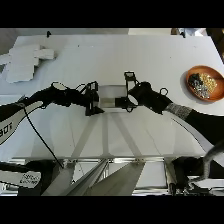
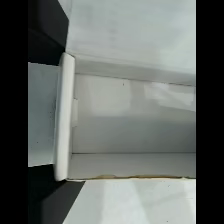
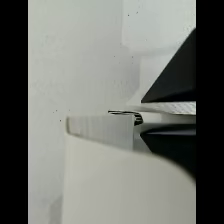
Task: Fold the box and place the chain.
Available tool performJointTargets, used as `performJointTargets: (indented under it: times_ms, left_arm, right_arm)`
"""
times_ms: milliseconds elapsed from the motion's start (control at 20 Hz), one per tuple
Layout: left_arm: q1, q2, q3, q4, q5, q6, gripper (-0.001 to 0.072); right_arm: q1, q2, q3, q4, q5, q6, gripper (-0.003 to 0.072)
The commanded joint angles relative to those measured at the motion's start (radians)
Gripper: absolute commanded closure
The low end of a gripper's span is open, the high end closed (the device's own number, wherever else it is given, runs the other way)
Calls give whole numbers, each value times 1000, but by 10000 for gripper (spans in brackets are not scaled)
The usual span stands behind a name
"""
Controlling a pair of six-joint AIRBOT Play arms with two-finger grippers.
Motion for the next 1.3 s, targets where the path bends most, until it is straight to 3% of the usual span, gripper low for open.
performJointTargets:
  times_ms: [0,250,350,400,650,950,1250]
  left_arm:
    - [1,1,1,3,3,0,144]
    - [1,1,1,3,3,0,144]
    - [1,1,1,3,3,0,144]
    - [1,1,1,3,3,0,144]
    - [0,1,1,3,3,0,144]
    - [1,1,1,3,3,0,144]
    - [1,1,1,3,3,0,144]
  right_arm:
    - [4,-1,10,-35,38,29,662]
    - [4,-1,10,-36,18,21,652]
    - [4,-1,12,-35,-2,22,375]
    - [4,-1,16,-35,3,22,326]
    - [4,47,18,-50,21,18,326]
    - [-5,216,18,-163,54,-87,326]
    - [-199,410,18,-258,122,-249,325]
